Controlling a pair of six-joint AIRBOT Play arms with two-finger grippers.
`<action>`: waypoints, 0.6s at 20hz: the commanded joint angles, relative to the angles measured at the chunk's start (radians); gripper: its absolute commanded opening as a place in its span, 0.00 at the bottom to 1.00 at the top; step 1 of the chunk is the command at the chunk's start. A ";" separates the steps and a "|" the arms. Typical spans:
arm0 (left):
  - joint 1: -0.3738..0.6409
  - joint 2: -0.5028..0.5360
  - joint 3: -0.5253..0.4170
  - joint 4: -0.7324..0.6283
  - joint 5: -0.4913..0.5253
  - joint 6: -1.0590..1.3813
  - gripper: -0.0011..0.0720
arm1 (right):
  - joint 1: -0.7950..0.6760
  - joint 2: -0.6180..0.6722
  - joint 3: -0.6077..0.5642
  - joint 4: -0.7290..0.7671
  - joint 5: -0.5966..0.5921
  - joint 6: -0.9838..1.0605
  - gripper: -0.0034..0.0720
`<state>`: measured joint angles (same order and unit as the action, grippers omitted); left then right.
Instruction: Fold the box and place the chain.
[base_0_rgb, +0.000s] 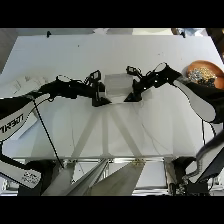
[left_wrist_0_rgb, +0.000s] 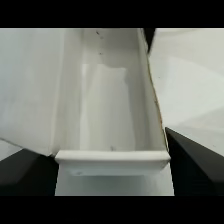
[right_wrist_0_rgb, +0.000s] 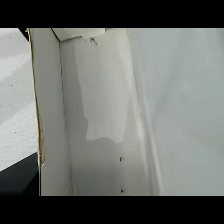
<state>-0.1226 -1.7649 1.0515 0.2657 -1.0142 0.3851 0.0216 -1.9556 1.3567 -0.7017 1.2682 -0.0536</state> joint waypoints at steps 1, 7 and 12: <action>-0.010 0.002 0.000 0.012 0.002 0.000 0.97 | 0.000 -0.001 0.000 0.002 0.000 0.002 0.80; -0.010 0.002 0.000 0.015 0.001 0.000 0.92 | 0.002 -0.001 0.000 0.002 0.000 0.002 0.80; -0.010 0.002 0.000 0.014 0.001 0.000 0.54 | 0.002 -0.001 0.000 0.002 0.000 0.002 0.80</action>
<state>-0.1318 -1.7630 1.0515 0.2787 -1.0100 0.3843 0.0231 -1.9556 1.3567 -0.7013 1.2682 -0.0528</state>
